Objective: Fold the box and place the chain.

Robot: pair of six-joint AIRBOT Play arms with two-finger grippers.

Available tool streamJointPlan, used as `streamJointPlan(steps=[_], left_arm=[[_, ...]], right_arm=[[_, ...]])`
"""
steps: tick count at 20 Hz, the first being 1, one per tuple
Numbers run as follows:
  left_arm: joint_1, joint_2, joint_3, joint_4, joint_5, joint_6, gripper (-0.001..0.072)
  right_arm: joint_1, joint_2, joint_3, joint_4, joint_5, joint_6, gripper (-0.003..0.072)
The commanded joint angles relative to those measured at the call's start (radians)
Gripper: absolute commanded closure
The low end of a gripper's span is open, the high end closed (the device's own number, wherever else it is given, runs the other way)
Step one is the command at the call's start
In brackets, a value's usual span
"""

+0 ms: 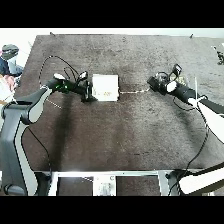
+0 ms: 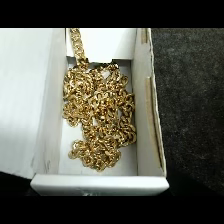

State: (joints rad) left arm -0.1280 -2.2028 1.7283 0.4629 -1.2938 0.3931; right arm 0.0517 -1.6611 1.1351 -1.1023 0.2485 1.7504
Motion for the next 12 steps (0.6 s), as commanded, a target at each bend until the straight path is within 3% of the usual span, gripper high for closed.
streamJointPlan(steps=[1, 6, 8, 12], left_arm=[[0.000, 0.001, 0.000, 0.000, 0.000, 0.000, 0.0190], [0.000, 0.001, 0.000, 0.000, 0.000, 0.000, 0.0190], [0.000, 0.001, 0.000, 0.000, 0.000, 0.000, 0.0190], [0.000, 0.001, 0.000, 0.000, 0.000, 0.000, 0.0190]], right_arm=[[0.089, 0.134, 0.005, 0.023, 0.055, -0.083, 0.0679], [0.271, 0.354, 0.006, 0.024, -0.014, -0.101, 0.0678], [0.335, 0.384, 0.010, 0.040, -0.080, -0.101, 0.0678], [0.439, 0.381, 0.070, 0.053, -0.092, -0.102, 0.0678]])
